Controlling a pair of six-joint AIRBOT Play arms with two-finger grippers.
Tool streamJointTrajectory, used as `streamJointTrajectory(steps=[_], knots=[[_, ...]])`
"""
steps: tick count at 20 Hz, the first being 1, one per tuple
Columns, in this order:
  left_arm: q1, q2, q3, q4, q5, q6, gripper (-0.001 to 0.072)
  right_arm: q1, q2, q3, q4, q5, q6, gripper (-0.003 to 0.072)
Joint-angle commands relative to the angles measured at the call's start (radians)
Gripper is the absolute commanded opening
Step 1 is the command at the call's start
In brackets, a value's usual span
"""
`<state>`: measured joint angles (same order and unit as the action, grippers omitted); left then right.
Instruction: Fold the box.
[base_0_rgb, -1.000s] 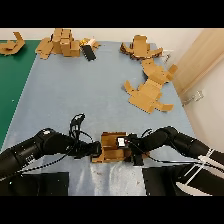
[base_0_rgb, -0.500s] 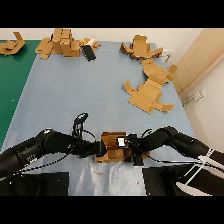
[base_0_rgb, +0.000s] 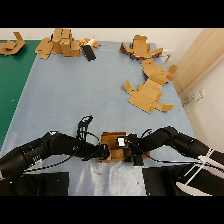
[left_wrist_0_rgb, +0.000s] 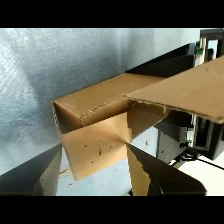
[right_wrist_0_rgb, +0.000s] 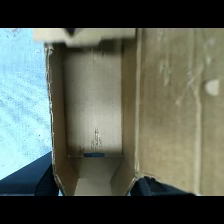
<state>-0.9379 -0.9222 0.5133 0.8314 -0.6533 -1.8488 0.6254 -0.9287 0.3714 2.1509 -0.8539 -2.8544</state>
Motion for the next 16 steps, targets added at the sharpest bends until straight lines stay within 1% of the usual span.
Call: streamJointTrajectory(steps=[1,14,16], knots=[[-0.024,-0.032,0.016,-0.001,0.017,0.001,0.0592,0.0,0.0,0.001,0.0,0.0,0.0,0.0449],[-0.028,-0.032,0.022,-0.022,0.037,-0.001,0.0593,0.0,0.0,0.001,0.0,0.0,0.0,0.0448],[-0.029,-0.032,0.022,-0.013,0.026,-0.057,0.0593,0.0,0.0,0.001,0.0,0.0,0.0,0.0449]])
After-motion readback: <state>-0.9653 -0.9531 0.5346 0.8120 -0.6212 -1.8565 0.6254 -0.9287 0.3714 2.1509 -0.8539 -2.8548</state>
